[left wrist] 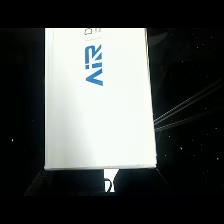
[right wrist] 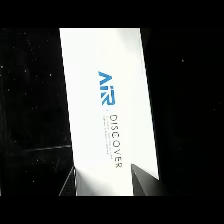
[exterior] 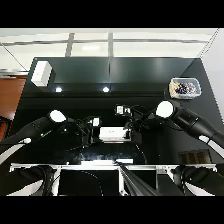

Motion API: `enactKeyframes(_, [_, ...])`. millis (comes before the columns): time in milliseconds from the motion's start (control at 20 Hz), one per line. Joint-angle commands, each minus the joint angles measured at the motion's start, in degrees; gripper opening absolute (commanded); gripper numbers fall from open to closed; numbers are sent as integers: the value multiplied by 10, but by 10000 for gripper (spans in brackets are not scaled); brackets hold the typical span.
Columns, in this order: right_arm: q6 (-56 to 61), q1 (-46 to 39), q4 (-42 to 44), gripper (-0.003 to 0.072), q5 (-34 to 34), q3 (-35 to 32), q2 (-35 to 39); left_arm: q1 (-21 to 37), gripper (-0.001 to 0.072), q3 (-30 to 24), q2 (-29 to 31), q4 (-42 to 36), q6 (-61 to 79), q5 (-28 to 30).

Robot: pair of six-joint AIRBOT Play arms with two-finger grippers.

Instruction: Fold the box and place the chain.

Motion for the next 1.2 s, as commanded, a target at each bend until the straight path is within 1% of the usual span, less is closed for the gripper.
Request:
enactKeyframes(0, [0,0,-1,438,-5,-3,0,0,487,0,0,0,0,0])
enactKeyframes(100, [3,0,-1,438,1,-3,1,0,487,0,0,0,0,0])
enactKeyframes(250, [49,-11,-1,438,21,6,20,0,487,0,0,0,0,0])
enactKeyframes(400, [185,-47,6,438,47,22,52,0,487,0,0,0,0,0])
enactKeyframes(450, [239,-63,14,437,67,22,60,0,487,0,0,0,0,0])
enactKeyframes(500, [289,-73,22,417,90,20,61,0,487,0,0,0,0,-1])
enactKeyframes(550, [317,-76,41,57,103,7,60,0,487,0,0,0,0,-1])
enactKeyframes(600, [317,-75,74,12,99,-14,59,0,487,0,0,0,0,-1])
enactKeyframes(700, [318,-70,179,10,52,-61,51,0,487,0,0,0,0,-1])
enactKeyframes(750, [317,-70,223,11,35,-72,40,0,487,0,0,0,0,-1])
enactKeyframes(800, [317,-70,248,12,25,-74,26,0,487,0,0,0,0,0])
enactKeyframes(850, [317,-68,264,13,11,-74,14,0,487,0,0,0,0,0])
enactKeyframes(950, [317,-68,267,13,-12,-74,-7,0,487,0,0,0,0,0])
enactKeyframes(1150, [318,-56,250,13,-15,-74,-47,0,488,0,0,0,0,0])
